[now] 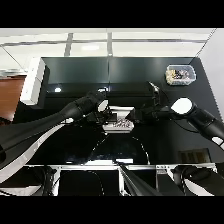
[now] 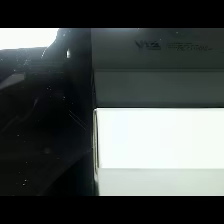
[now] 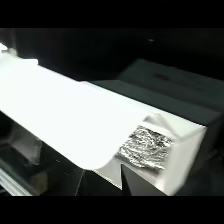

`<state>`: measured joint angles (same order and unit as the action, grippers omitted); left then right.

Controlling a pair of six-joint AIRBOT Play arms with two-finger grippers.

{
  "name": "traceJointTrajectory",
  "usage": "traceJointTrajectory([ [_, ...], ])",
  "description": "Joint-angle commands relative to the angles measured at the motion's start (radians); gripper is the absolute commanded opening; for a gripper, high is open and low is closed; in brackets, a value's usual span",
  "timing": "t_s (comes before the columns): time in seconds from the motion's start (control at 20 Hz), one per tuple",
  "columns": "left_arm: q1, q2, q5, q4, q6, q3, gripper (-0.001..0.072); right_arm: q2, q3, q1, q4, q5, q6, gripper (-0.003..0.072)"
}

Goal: Fold the box and place the chain.

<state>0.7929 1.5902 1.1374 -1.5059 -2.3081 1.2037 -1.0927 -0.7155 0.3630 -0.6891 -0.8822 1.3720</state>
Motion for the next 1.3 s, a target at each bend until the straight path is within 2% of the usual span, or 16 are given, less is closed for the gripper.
traceJointTrajectory([
  [0.0,0.0,0.0,-0.003,0.0,0.0,0.0,0.0025,0.001,-0.03,-0.069,-0.062,-0.137,-0.036,0.0271],
  [0.15,-0.001,0.0,-0.007,-0.002,0.0,0.0,0.0025,0.023,-0.06,-0.158,-0.16,-0.208,-0.05,0.027],
  [0.35,-0.004,0.0,-0.014,-0.016,0.018,0.001,0.0026,0.024,-0.06,-0.259,-0.217,-0.279,-0.068,0.027],
  [0.4,-0.004,0.0,0.002,-0.012,0.023,0.006,0.0059,0.024,-0.06,-0.28,-0.217,-0.303,-0.068,0.027],
  [0.5,0.001,-0.009,0.06,-0.028,0.037,0.022,0.0462,0.024,-0.06,-0.299,-0.218,-0.314,-0.069,0.027],
  [0.65,0.001,-0.077,0.107,-0.056,0.111,0.025,0.0472,0.024,-0.06,-0.299,-0.22,-0.303,-0.071,0.027],
  [0.8,0.005,-0.216,0.135,-0.101,0.256,-0.008,0.0472,0.024,-0.059,-0.299,-0.241,-0.305,-0.07,0.027],
  [0.95,-0.039,-0.41,0.083,-0.158,0.39,-0.142,0.0472,0.024,-0.059,-0.299,-0.251,-0.302,-0.07,0.027],
  [1.05,-0.148,-0.563,-0.023,-0.122,0.458,-0.298,0.0472,0.024,-0.059,-0.298,-0.251,-0.294,-0.071,0.027],
  [1.1,-0.219,-0.624,-0.076,-0.056,0.519,-0.375,0.0472,0.024,-0.058,-0.298,-0.251,-0.287,-0.07,0.027],
  [1.15,-0.298,-0.669,-0.113,0.064,0.67,-0.457,0.0472,0.024,-0.058,-0.299,-0.251,-0.282,-0.07,0.027],
  [1.25,-0.417,-0.687,-0.094,0.383,1.123,-0.582,0.0472,0.024,-0.058,-0.298,-0.251,-0.275,-0.07,0.027],
])
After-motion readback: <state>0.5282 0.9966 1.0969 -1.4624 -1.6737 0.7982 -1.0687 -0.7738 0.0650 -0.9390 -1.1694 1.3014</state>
